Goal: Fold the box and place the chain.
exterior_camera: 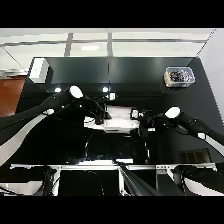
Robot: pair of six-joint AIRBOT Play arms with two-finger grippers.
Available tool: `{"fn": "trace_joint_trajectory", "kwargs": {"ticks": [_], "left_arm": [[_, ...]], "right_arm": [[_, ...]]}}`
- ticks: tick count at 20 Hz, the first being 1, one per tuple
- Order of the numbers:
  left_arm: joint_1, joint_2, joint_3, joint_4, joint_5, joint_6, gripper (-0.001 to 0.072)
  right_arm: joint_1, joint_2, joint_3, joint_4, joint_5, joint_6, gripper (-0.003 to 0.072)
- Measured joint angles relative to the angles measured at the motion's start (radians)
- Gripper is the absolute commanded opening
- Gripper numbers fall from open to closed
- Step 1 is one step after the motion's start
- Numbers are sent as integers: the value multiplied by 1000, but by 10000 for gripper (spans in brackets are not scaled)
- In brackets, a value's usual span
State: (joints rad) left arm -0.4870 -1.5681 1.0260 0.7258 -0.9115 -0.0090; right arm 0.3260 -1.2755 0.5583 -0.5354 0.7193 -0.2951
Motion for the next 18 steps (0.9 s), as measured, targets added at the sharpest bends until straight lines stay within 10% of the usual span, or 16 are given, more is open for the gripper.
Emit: {"fn": "trace_joint_trajectory", "kwargs": {"ticks": [4,13,18], "left_arm": [[13,30,20,8,-26,-43,678],[132,261,35,344,-220,-438,687],[182,304,5,302,-408,-605,23]], "right_arm": [[0,0,0,0,0,0,489],[0,0,0,-1,2,-1,489],[5,0,0,-2,2,-12,489]]}}
